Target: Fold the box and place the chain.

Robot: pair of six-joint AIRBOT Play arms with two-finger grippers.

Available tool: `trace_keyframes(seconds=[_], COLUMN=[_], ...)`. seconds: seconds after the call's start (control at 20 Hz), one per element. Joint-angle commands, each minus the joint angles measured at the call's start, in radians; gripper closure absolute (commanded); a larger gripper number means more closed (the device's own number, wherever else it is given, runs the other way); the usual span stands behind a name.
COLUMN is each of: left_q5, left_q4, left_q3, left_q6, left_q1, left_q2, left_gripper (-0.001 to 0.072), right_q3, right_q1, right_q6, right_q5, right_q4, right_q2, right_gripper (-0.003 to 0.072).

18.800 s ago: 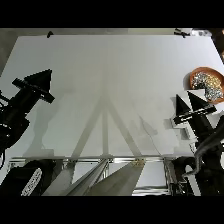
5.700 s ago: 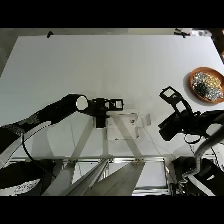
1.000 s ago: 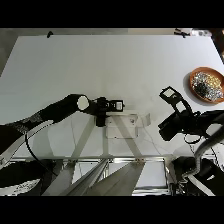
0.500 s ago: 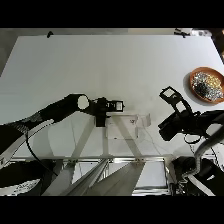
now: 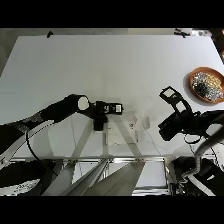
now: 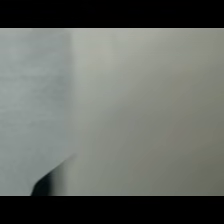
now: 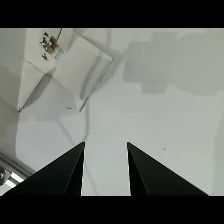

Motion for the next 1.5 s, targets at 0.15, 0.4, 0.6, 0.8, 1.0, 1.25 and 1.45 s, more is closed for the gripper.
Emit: trace_keyframes(seconds=[0.15, 0.4, 0.6, 0.8, 1.0, 1.25, 1.45], left_q5=[0.017, 0.048, 0.078, 0.079, 0.079, 0.080, 0.088], left_q4=[-0.015, -0.016, -0.016, -0.016, -0.016, -0.016, -0.016], left_q3=[0.002, 0.002, 0.002, 0.001, 0.001, 0.001, 0.001], left_q6=[0.000, -0.002, -0.002, -0.002, -0.005, 0.000, 0.003], left_q1=[0.001, 0.001, 0.001, 0.001, 0.001, -0.001, 0.001], left_q2=[0.050, 0.108, 0.106, 0.106, 0.106, 0.089, 0.080], left_gripper=[0.0550, 0.0295, 0.0550, 0.0700, 0.0701, 0.0700, 0.0697], right_q3=[0.000, 0.000, 0.000, 0.000, 0.000, 0.000, 0.000], right_q1=[0.000, 0.000, 0.000, 0.000, 0.000, 0.000, 0.000], right_q6=[0.000, 0.000, 0.000, 0.000, 0.000, 0.000, 0.001], right_q5=[0.000, -0.001, -0.001, -0.001, -0.001, -0.001, -0.001], right_q4=[0.001, 0.001, 0.001, 0.001, 0.001, 0.001, 0.001], right_q2=[0.000, 0.000, 0.000, 0.000, 0.000, 0.000, 0.000], right_gripper=[0.0388, 0.0388, 0.0388, 0.0388, 0.0388, 0.0388, 0.0388])
